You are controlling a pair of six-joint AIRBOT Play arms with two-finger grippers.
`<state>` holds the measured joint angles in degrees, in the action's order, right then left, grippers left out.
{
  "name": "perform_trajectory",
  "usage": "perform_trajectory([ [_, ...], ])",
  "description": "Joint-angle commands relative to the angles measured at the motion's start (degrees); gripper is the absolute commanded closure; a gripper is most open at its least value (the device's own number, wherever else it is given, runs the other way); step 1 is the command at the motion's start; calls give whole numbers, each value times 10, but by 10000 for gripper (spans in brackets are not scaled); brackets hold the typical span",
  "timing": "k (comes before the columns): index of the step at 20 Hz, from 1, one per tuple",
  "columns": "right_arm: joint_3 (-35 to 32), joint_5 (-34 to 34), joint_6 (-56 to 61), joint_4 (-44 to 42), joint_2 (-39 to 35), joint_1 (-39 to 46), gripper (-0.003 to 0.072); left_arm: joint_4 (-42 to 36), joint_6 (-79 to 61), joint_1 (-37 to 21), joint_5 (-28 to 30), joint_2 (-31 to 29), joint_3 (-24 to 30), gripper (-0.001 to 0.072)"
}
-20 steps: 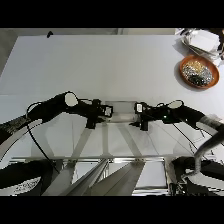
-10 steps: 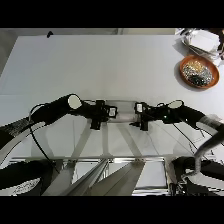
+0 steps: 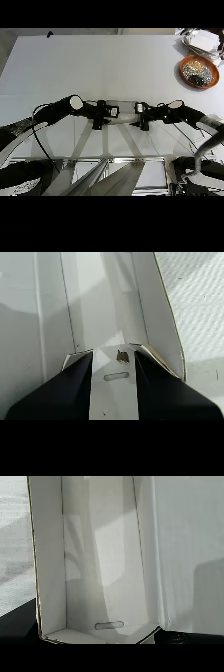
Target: Fold the box and place the chain.
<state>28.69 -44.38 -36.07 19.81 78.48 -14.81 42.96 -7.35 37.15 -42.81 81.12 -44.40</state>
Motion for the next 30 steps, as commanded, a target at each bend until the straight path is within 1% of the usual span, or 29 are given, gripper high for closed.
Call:
perform_trajectory([
  [1,0,0,0,-1,0,-1,383,0,2,1,-10,1,0,460],
  [3,0,0,0,-1,0,-1,383,19,27,-6,-27,-6,0,711],
  [5,0,0,0,-1,0,-1,383,38,76,-27,-56,-23,0,706],
  [8,0,0,0,-1,0,-1,383,76,191,-73,-93,-68,0,701],
  [12,0,0,0,-1,0,-1,383,135,338,-144,-206,-136,1,704],
  [15,0,0,0,-1,0,-1,383,150,450,-195,-243,-171,8,707],
  [17,0,0,0,-1,0,-1,383,150,527,-226,-265,-176,15,707],
  [19,0,0,0,-1,0,-1,383,150,595,-248,-267,-176,35,708],
  [22,0,0,0,-1,0,-1,383,148,676,-252,-233,-170,69,708],
  [25,0,0,0,-1,0,-1,383,119,722,-245,-200,-150,70,708],
  [30,0,0,0,-1,0,-1,383,50,723,-214,-160,-106,70,708],
])
